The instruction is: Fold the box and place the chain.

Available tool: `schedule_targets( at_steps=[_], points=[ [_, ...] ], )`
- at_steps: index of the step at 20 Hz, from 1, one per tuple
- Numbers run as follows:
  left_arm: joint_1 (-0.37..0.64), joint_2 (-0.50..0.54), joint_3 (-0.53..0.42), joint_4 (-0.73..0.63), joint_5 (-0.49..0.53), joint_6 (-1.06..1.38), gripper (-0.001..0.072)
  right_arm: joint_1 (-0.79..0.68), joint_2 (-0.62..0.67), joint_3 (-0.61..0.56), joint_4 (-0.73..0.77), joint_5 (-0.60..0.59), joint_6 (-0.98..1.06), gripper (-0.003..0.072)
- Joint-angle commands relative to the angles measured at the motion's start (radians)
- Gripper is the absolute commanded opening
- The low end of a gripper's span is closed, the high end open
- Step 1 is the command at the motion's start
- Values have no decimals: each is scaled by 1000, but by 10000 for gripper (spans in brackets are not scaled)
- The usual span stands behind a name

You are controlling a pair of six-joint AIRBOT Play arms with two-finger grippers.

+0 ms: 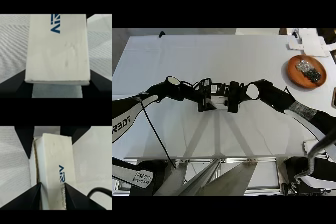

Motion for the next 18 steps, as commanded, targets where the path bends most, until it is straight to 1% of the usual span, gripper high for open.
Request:
schedule_targets(
  at_steps=[1, 2, 5, 7, 8, 9, 11, 13, 16, 18],
  points=[
    [0, 0, 0, -2, 0, -1, 209, 1, 18, 0, 2, 16, 0, 368],
    [0, 0, 0, -2, 0, -1, 209, 0, 33, 0, 2, 12, 0, 381],
    [0, 0, 0, -2, 0, -2, 209, -2, 67, 0, 3, 12, 4, 381],
    [0, 0, 0, -2, 0, -2, 209, -8, 70, 2, 56, 14, 71, 377],
    [0, 0, 0, -2, 0, -2, 209, -19, 70, 3, 124, 14, 114, 336],
    [0, 0, 0, -2, 0, -2, 209, -37, 70, 7, 213, 18, 155, 214],
    [0, 0, 0, -2, 0, -2, 209, -79, 70, 18, 353, 21, 193, 11],
    [0, 0, 0, -2, 0, -1, 209, -122, 69, 42, 418, 28, 280, 12],
    [0, 0, 0, -2, 0, -2, 209, -141, 52, 76, 424, 83, 392, 11],
    [0, 0, 0, -2, 0, -2, 209, -137, 10, 102, 425, 137, 477, 10]
  ],
)
